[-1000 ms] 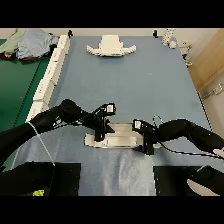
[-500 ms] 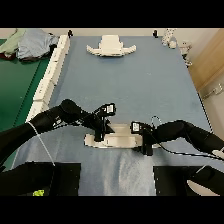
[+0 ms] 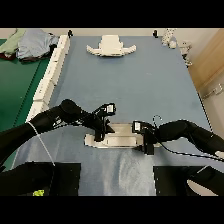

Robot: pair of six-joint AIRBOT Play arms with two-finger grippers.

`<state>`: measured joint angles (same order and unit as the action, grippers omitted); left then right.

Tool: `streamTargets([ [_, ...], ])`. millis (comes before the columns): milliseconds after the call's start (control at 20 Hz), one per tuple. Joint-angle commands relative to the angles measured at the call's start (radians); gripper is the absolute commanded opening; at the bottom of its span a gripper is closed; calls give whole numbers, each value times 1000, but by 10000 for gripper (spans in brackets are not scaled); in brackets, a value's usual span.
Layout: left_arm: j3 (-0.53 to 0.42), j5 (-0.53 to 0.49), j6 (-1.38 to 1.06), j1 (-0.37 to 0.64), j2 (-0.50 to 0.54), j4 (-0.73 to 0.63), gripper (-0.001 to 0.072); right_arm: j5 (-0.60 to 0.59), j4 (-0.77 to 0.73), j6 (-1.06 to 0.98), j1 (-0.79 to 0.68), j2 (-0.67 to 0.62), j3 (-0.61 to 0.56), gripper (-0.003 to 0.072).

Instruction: Fold the box.

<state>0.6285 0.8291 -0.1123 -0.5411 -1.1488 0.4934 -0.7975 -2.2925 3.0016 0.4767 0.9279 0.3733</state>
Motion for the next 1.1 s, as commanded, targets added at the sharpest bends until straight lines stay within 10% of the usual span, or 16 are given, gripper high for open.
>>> streamTargets([
  [0, 1, 0, 0, -1, 1, 0, 13, -5, -1, 0, -2, -11, -5, 690],
  [1050, 1, 0, 0, 0, 1, 0, 12, 6, -3, 0, 0, 14, -15, 529],
])
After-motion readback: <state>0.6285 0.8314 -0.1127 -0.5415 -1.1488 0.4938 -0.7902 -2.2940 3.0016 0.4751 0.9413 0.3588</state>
